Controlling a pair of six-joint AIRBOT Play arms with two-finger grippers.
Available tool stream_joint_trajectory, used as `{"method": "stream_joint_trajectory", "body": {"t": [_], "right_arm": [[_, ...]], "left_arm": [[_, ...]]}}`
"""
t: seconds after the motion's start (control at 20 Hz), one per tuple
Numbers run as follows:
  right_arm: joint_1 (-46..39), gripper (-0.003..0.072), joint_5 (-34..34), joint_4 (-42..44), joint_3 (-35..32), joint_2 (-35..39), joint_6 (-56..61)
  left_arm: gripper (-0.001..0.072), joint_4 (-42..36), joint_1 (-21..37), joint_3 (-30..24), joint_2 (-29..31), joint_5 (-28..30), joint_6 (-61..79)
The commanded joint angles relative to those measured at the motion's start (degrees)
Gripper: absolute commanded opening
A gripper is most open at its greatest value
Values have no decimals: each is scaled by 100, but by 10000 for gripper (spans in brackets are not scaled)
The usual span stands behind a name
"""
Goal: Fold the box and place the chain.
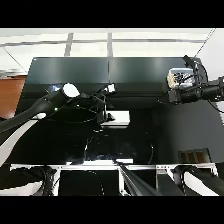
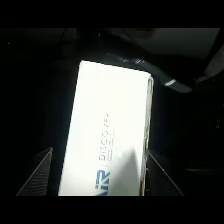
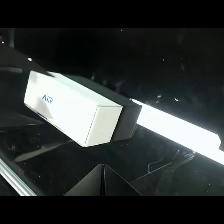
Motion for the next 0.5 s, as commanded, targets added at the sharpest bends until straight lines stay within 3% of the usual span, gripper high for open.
{"method": "stream_joint_trajectory", "body": {"t": [0.0,0.45], "right_arm": [[-4,9,-17,-20,7,2,0],[-4,9,-52,-20,7,2,2]], "left_arm": [[711,-179,-39,140,-273,-131,-114],[711,-140,-44,142,-273,-289,-111]]}}
